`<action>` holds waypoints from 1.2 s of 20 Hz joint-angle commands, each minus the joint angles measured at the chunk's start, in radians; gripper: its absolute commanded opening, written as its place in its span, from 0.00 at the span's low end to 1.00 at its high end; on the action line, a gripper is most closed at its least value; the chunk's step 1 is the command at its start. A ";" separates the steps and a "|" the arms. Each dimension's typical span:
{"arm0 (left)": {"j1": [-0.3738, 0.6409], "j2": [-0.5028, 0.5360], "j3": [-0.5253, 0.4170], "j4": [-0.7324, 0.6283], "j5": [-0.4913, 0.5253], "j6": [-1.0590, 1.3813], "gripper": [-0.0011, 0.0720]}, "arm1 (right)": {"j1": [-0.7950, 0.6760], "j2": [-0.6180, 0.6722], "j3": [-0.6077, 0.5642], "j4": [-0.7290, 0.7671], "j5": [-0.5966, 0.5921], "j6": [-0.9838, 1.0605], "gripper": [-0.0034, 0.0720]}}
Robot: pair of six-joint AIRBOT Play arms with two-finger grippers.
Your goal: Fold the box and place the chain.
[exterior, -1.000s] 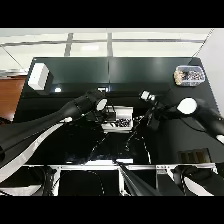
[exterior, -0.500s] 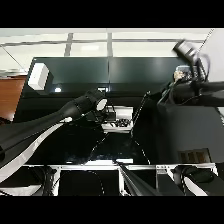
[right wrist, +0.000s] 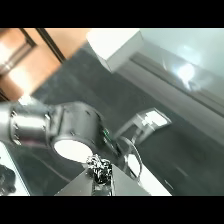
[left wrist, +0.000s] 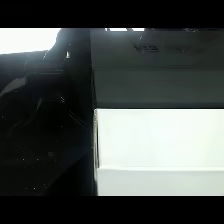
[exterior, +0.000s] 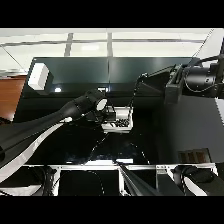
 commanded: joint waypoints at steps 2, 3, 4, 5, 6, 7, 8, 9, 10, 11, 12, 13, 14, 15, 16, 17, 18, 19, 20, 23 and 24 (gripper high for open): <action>0.001 0.000 0.000 0.000 0.000 0.000 0.05 | -0.001 0.001 0.005 0.043 -0.027 -0.006 0.06; 0.001 0.000 0.000 0.000 0.000 0.000 0.05 | -0.002 0.001 0.008 0.040 -0.028 -0.006 0.06; 0.001 0.000 0.000 0.000 0.000 0.000 0.05 | -0.002 0.001 0.012 0.034 -0.027 -0.006 0.06; 0.001 0.000 0.000 0.000 0.000 0.000 0.05 | -0.009 0.001 0.019 0.032 -0.023 -0.006 0.06; 0.001 0.000 0.000 0.000 0.000 0.000 0.05 | -0.019 0.001 0.026 0.026 -0.014 -0.006 0.06; 0.001 0.000 0.000 0.000 0.000 0.000 0.05 | -0.033 0.001 0.038 -0.005 0.000 -0.005 0.06; 0.001 0.000 0.000 0.000 0.000 0.000 0.05 | -0.053 0.001 0.050 -0.045 0.022 0.002 0.06; 0.001 0.000 0.000 0.000 0.000 0.000 0.05 | -0.077 0.001 0.058 -0.060 0.054 0.015 0.06; 0.001 0.000 0.000 0.000 0.000 0.000 0.05 | -0.100 0.001 0.060 -0.058 0.085 0.018 0.06; 0.001 0.000 0.000 0.000 0.000 0.000 0.05 | -0.117 0.001 0.060 -0.055 0.121 0.033 0.06; 0.001 0.000 0.000 0.000 0.000 0.000 0.05 | -0.124 0.001 0.060 -0.054 0.150 0.035 0.06; 0.001 0.000 0.000 0.000 0.002 0.000 0.05 | -0.124 0.001 0.060 -0.048 0.173 0.036 0.06; 0.001 0.000 0.000 0.000 0.006 0.000 0.05 | -0.124 0.000 0.060 -0.037 0.187 0.037 0.06; 0.001 0.000 0.000 0.000 0.010 0.000 0.05 | -0.124 0.000 0.060 -0.016 0.191 0.043 0.06; 0.001 0.000 0.000 0.000 0.012 0.000 0.05 | -0.124 0.000 0.060 0.002 0.187 0.053 0.06; 0.001 0.000 0.000 0.000 0.013 0.000 0.05 | -0.124 0.000 0.060 0.027 0.182 0.055 0.06; 0.001 0.000 0.000 0.000 0.012 0.000 0.05 | -0.124 -0.001 0.060 0.051 0.175 0.055 0.06; 0.001 0.000 0.000 0.000 0.012 0.000 0.05 | -0.124 -0.003 0.060 0.077 0.171 0.054 0.06; 0.001 0.000 0.000 0.000 0.012 0.000 0.05 | -0.124 -0.008 0.060 0.101 0.172 0.054 0.06; 0.001 0.000 0.000 0.000 0.013 0.000 0.05 | -0.109 -0.031 0.059 0.132 0.172 0.052 0.06; 0.001 0.000 0.000 0.000 0.013 0.000 0.05 | -0.093 -0.044 0.058 0.123 0.175 0.054 0.06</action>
